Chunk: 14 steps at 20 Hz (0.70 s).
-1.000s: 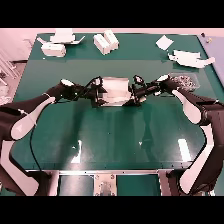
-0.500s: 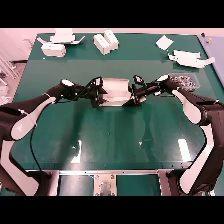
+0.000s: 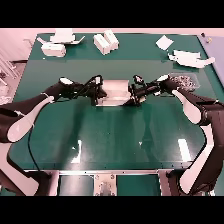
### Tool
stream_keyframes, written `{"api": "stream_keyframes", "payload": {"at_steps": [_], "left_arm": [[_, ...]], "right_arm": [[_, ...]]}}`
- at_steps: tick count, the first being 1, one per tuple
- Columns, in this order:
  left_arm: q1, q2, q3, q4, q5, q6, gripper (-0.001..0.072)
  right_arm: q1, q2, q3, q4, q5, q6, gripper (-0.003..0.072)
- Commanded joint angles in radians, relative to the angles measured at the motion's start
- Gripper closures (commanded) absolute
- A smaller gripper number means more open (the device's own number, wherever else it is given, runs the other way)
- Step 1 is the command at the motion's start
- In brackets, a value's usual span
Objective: Fold the box and place the chain.
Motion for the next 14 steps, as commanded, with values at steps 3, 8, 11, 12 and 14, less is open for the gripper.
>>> {"api": "stream_keyframes", "payload": {"at_steps": [3, 8, 11, 12, 14], "left_arm": [[0.089, 0.048, 0.0, 0.03, -0.108, -0.056, 0.0627], [0.16, 0.078, 0.002, 0.035, -0.217, -0.085, 0.0687], [0.162, 0.079, 0.002, 0.053, -0.226, -0.108, 0.0687], [0.162, 0.079, 0.002, 0.079, -0.219, -0.124, 0.0687], [0.162, 0.079, 0.002, 0.15, -0.201, -0.188, 0.0687]], "right_arm": [[0.0, 0.0, 0.0, -0.003, 0.0, -0.001, 0.0139], [0.0, 0.0, 0.0, -0.003, 0.0, -0.001, 0.0139], [0.0, 0.0, 0.0, -0.003, 0.0, -0.001, 0.0139], [0.0, 0.0, 0.0, -0.003, 0.0, -0.001, 0.0139], [0.0, 0.0, 0.0, -0.003, 0.0, -0.001, 0.0139]]}}
